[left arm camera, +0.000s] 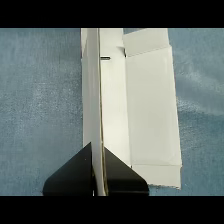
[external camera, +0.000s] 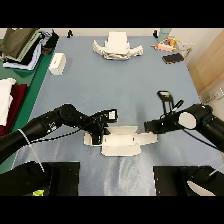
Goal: Fold the box.
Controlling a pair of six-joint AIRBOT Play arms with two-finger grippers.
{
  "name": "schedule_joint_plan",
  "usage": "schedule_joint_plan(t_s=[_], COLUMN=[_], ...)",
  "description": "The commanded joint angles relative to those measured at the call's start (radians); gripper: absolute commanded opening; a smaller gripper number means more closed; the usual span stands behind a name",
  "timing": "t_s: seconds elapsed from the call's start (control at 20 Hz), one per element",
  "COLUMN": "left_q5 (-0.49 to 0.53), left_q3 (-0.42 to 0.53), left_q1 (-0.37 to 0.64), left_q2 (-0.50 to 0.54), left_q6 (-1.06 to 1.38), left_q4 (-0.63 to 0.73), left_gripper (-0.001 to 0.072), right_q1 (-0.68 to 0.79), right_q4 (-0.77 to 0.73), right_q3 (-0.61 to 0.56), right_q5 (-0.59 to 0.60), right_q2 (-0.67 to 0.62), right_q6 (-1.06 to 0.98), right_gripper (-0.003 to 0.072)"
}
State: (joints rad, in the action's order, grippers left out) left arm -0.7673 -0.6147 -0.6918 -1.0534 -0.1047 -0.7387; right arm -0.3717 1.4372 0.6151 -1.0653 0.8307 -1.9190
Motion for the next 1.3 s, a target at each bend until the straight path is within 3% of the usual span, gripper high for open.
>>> schedule_joint_plan(t_s=[0.0, 0.25, 0.3, 0.35, 0.4, 0.45, 0.6, 0.75, 0.9, 1.0, 1.25], left_q5=[0.0, 0.0, 0.0, 0.0, 0.0, 0.0, 0.0, 0.0, 0.0, 0.0, 0.0], left_q3=[0.0, 0.0, 0.0, 0.0, 0.0, 0.0, 0.0, 0.0, 0.0, 0.0, 0.0], left_q1=[0.0, 0.0, 0.0, 0.0, 0.0, 0.0, 0.0, 0.0, 0.0, 0.0, 0.0], left_q2=[0.0, 0.0, 0.0, 0.0, 0.0, 0.0, 0.0, 0.0, 0.0, 0.0, 0.0], left_q6=[0.001, 0.001, 0.001, 0.001, 0.001, 0.001, 0.001, 0.001, 0.001, 0.001, 0.001], left_q4=[-0.001, -0.001, -0.001, -0.001, -0.001, -0.001, -0.001, -0.001, -0.001, -0.001, -0.001], left_gripper=[0.0013, 0.0013, 0.0013, 0.0013, 0.0013, 0.0013, 0.0013, 0.0013, 0.0013, 0.0013, 0.0013], right_q1=[-0.141, -0.615, -0.668, -0.7, -0.706, -0.706, -0.706, -0.706, -0.706, -0.706, -0.706], right_q4=[-0.126, -0.075, 0.0, 0.088, 0.154, 0.212, 0.322, 0.384, 0.476, 0.547, 0.586], right_q3=[-0.026, -0.163, -0.176, -0.186, -0.196, -0.203, -0.209, -0.202, -0.174, -0.141, -0.072], right_q5=[-0.071, 0.105, 0.131, 0.154, 0.182, 0.214, 0.287, 0.328, 0.294, 0.243, 0.134], right_q2=[-0.037, -0.169, -0.172, -0.164, -0.15, -0.129, -0.038, 0.032, 0.025, 0.009, -0.026], right_q6=[0.164, 0.421, 0.428, 0.427, 0.428, 0.428, 0.422, 0.264, 0.105, 0.011, -0.03], right_gripper=[0.0002, 0.0011, 0.0173, 0.0486, 0.0623, 0.0658, 0.0656, 0.0639, 0.0636, 0.056, 0.056])
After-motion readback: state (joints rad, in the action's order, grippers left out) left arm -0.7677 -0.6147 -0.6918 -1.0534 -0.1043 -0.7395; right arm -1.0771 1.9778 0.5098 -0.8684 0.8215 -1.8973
